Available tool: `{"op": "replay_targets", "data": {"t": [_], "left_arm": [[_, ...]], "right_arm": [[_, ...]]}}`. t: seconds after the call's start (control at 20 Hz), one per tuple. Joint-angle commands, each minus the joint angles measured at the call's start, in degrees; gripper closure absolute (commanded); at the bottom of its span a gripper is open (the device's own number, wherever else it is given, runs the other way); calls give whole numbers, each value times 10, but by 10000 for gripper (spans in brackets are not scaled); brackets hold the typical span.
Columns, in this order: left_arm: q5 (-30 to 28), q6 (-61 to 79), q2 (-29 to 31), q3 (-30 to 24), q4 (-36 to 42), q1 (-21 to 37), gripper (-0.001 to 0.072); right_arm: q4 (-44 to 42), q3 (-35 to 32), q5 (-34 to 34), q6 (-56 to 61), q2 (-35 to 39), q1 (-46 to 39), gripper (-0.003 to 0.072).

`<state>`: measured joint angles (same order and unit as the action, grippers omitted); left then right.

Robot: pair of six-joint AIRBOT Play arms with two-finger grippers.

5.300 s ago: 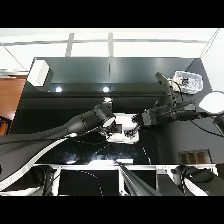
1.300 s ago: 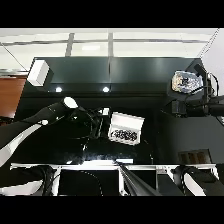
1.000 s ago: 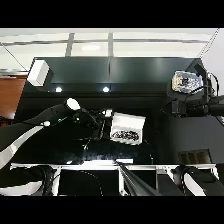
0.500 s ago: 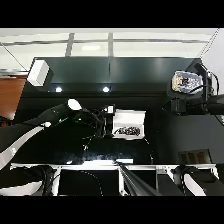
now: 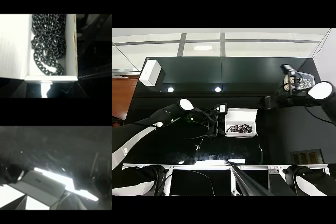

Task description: Fold the box and place the chain.

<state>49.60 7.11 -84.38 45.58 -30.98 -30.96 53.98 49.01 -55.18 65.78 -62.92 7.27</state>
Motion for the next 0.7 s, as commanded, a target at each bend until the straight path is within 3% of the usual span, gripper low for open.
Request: {"op": "replay_targets", "data": {"t": [0.0,0.15,0.35,0.65], "left_arm": [[0,0,0,0,-1,0,283],[0,0,0,0,-1,0,283],[0,0,0,0,-1,0,283],[0,0,0,0,-1,0,283]], "right_arm": [[-40,0,31,-235,-44,42,-34],[-39,8,-36,-398,-34,55,-34],[-42,17,-163,-387,-17,59,-34],[-101,-52,-86,-487,-17,75,-34]]}}
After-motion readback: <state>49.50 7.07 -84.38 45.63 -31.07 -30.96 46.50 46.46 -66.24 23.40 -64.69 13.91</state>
